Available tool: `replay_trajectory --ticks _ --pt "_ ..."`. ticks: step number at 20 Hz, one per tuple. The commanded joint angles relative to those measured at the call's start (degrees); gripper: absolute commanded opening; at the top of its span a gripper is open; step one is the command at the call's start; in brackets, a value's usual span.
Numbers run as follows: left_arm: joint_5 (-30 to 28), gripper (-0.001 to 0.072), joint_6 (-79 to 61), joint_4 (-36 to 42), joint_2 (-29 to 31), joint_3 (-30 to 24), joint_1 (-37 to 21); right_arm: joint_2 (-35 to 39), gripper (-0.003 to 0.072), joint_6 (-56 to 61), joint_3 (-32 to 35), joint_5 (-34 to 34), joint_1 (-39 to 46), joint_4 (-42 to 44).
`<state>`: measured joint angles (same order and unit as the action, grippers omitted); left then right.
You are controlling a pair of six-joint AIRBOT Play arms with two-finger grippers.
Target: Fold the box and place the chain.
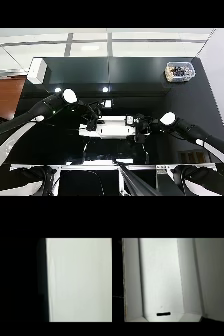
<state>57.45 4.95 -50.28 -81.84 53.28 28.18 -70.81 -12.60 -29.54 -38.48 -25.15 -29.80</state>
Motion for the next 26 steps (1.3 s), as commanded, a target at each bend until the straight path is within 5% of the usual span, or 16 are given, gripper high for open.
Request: replay_trajectory --ticks 1,22,25,26 --pt "0.02 0.0025 -0.02 -0.02 -0.02 0.02 0.02 -0.07 0.0661 0.35 -0.11 -0.07 0.02 -0.28" --pt "0.02 0.0024 -0.02 -0.02 -0.02 0.02 0.02 -0.9 0.0661 2.58 -0.81 0.09 -1.77 -3.82" --pt "0.02 0.0024 -0.02 -0.04 -0.02 0.02 0.02 -0.9 0.0491 2.69 -0.81 0.13 -1.77 -3.85" --pt "0.02 0.0024 -0.02 -0.04 -0.02 0.02 0.02 -0.9 0.0491 2.71 -0.81 0.13 -1.77 -3.85"
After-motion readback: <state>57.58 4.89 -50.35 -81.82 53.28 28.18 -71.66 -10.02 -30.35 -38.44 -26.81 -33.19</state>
